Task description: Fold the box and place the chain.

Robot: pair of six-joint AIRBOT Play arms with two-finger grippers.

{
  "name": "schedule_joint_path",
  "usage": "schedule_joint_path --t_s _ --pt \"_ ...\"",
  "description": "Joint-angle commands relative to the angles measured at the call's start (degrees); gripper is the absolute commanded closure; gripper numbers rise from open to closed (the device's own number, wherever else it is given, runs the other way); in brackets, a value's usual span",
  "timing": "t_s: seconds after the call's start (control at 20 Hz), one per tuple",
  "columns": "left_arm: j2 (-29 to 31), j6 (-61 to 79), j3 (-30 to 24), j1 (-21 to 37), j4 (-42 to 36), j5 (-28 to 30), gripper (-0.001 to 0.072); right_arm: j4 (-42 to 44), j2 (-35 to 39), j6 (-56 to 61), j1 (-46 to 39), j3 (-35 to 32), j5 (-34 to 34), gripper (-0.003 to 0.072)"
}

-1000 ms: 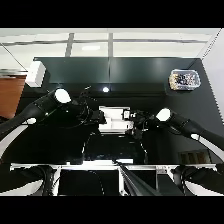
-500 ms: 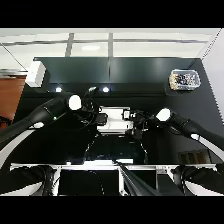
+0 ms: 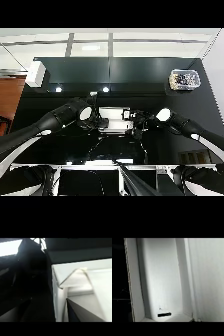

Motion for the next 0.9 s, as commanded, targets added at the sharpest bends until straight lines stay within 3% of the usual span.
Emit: schedule_joint_path --t_s 0.0,0.15,0.5,0.55,0.6,0.7,0.8,0.85 --pt "-2.23 -5.53 3.41 -2.4 3.34 -2.1 0.0219 0.0 -0.04 0.0 0.04 0.0 0.02 0.0682" --pt "-5.44 -6.95 7.08 -3.65 4.55 -4.22 0.0219 0.0 -0.04 0.0 0.04 0.0 0.02 0.0681" --pt "-8.2 -9.27 7.61 -4.39 4.52 -5.22 0.0226 0.0 -0.04 0.0 0.04 0.0 0.02 0.0681" --pt "-8.2 -9.27 7.61 -4.39 4.5 -5.4 0.0272 0.0 -0.04 0.0 0.04 0.0 0.02 0.0681" --pt "-8.2 -9.27 7.63 -4.39 4.5 -5.42 0.0365 0.0 -0.04 0.0 0.04 0.0 0.0 0.0681" --pt "-8.2 -9.27 7.72 -4.39 4.46 -5.42 0.0382 0.0 -0.04 0.0 0.04 0.0 0.02 0.0682" --pt "-8.2 -9.25 7.72 -4.39 4.44 -5.4 0.0553 0.0 -0.04 0.0 0.04 0.0 0.02 0.0681" --pt "-8.2 -9.25 7.72 -4.39 4.35 -5.2 0.0683 0.0 -0.04 0.0 0.04 0.0 0.0 0.0682"
